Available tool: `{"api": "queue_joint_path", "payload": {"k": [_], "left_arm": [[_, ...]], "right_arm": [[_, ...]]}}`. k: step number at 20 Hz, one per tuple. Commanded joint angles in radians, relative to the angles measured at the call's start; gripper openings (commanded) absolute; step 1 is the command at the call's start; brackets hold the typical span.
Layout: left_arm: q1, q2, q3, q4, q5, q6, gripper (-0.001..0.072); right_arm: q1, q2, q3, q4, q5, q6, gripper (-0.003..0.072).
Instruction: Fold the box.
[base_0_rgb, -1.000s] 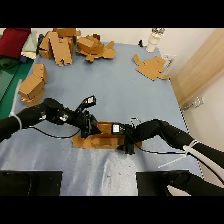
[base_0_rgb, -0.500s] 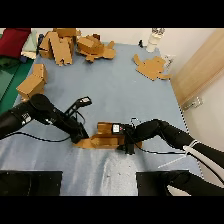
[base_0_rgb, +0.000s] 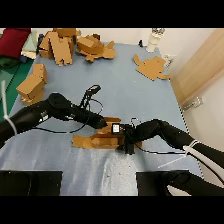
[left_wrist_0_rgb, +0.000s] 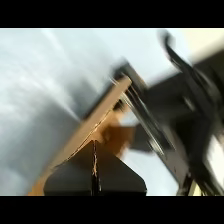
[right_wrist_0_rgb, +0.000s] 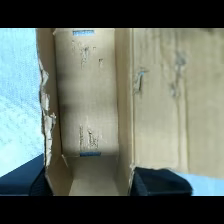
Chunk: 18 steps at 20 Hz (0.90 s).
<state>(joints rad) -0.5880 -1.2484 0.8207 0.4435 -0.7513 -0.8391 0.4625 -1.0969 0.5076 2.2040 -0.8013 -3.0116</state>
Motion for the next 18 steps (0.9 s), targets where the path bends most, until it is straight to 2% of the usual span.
{"api": "queue_joint_path", "payload": {"k": [1, 5, 13, 16, 18], "left_arm": [[0.003, -0.104, 0.019, -0.016, 0.061, -0.106, 0.0011], [0.001, -0.193, 0.019, -0.018, -0.015, -0.183, 0.0011], [0.002, -0.193, 0.019, -0.031, -0.017, -0.248, 0.0012], [0.019, -0.156, 0.032, -0.127, -0.022, -0.020, 0.0012], [0.059, -0.051, 0.031, -0.147, -0.030, 0.124, 0.0011]], "right_arm": [[0.001, 0.001, 0.000, 0.000, 0.000, 0.000, 0.0520], [0.001, 0.001, 0.000, 0.000, 0.000, 0.000, 0.0521], [0.001, 0.001, 0.000, -0.001, 0.000, 0.000, 0.0520], [0.001, 0.001, 0.000, -0.001, 0.000, 0.000, 0.0520], [0.001, 0.001, 0.000, -0.001, -0.001, 0.000, 0.0521]]}}
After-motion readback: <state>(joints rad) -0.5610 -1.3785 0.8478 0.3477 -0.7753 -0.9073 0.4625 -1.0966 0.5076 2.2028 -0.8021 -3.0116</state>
